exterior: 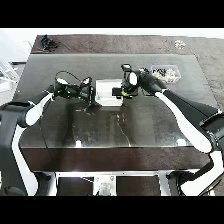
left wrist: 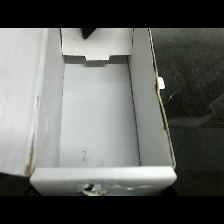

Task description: Fold the box and place the chain.

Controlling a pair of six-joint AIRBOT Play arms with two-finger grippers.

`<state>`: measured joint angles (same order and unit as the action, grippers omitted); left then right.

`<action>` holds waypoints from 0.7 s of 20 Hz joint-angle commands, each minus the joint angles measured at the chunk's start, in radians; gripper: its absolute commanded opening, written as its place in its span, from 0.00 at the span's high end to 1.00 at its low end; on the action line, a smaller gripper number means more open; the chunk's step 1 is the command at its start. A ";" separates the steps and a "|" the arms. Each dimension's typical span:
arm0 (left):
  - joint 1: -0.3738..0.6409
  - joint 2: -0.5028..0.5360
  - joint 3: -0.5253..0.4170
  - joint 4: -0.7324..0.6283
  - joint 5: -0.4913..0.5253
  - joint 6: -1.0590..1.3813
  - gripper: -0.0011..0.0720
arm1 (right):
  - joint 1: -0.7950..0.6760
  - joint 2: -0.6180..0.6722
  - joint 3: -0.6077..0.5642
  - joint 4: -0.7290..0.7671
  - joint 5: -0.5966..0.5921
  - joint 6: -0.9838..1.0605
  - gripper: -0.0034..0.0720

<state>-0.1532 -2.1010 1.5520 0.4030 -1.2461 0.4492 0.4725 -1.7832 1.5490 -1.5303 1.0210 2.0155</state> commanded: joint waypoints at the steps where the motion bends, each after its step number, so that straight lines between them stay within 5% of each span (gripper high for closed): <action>1: 0.000 0.000 0.000 0.000 0.000 0.000 0.93 | 0.016 -0.005 0.000 -0.043 0.005 0.058 0.47; 14: 0.000 0.000 0.000 0.000 0.000 0.000 0.93 | 0.048 -0.006 0.013 -0.169 0.080 0.261 0.51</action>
